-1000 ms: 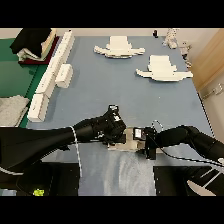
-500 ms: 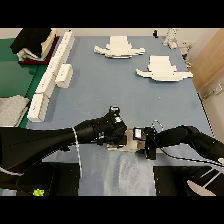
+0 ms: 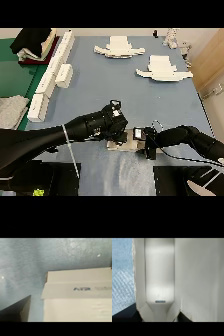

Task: Fold the box.

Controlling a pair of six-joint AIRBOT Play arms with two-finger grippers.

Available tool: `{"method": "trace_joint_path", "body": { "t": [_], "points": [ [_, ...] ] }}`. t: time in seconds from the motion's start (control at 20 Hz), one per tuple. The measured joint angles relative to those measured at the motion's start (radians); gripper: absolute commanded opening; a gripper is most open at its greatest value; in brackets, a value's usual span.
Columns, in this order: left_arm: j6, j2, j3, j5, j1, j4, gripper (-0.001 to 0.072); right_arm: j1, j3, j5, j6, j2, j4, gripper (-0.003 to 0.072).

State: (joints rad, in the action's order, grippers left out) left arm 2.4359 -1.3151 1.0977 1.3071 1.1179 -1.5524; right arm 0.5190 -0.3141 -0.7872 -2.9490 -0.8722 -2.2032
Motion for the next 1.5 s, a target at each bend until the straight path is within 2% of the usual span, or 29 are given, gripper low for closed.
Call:
{"method": "trace_joint_path", "body": {
  "t": [0.1, 0.2, 0.6, 0.7, 0.85, 0.9, 0.95, 1.0, 1.25, 1.5],
  "points": [
    [-0.015, 0.037, 0.012, 0.068, 0.000, -0.010, 0.0605, 0.000, 0.000, 0.000, 0.000, 0.000, 0.000, 0.0551],
    [-0.040, 0.065, 0.018, 0.112, 0.005, -0.013, 0.0026, 0.000, 0.000, 0.000, 0.000, 0.000, 0.000, 0.0551],
    [-0.342, 0.106, 0.014, 0.139, 0.002, -0.008, 0.0014, 0.000, 0.000, 0.000, 0.000, 0.000, 0.000, 0.0551],
    [-0.475, 0.145, -0.027, 0.108, -0.040, 0.034, 0.0013, 0.000, 0.000, 0.000, 0.000, 0.000, 0.000, 0.0551],
    [-0.761, 0.255, -0.148, 0.018, -0.157, 0.164, 0.0015, 0.000, 0.000, 0.000, 0.000, 0.000, 0.000, 0.0551],
    [-0.880, 0.296, -0.193, -0.014, -0.198, 0.204, 0.0019, 0.000, 0.000, 0.000, 0.000, 0.000, 0.000, 0.0551],
    [-1.021, 0.341, -0.243, -0.048, -0.244, 0.249, 0.0293, 0.000, 0.000, 0.000, 0.000, 0.000, 0.000, 0.0551],
    [-1.147, 0.380, -0.289, -0.086, -0.286, 0.287, 0.0720, 0.000, 0.000, 0.000, 0.000, 0.000, 0.000, 0.0551],
    [-1.699, 0.493, -0.508, -0.328, -0.467, 0.484, 0.0720, 0.000, 0.000, 0.000, 0.000, 0.000, 0.000, 0.0551],
    [-2.278, 0.500, -0.682, -0.533, -0.533, 0.741, 0.0720, 0.000, 0.000, 0.000, 0.000, 0.000, 0.000, 0.0551]
  ]
}}
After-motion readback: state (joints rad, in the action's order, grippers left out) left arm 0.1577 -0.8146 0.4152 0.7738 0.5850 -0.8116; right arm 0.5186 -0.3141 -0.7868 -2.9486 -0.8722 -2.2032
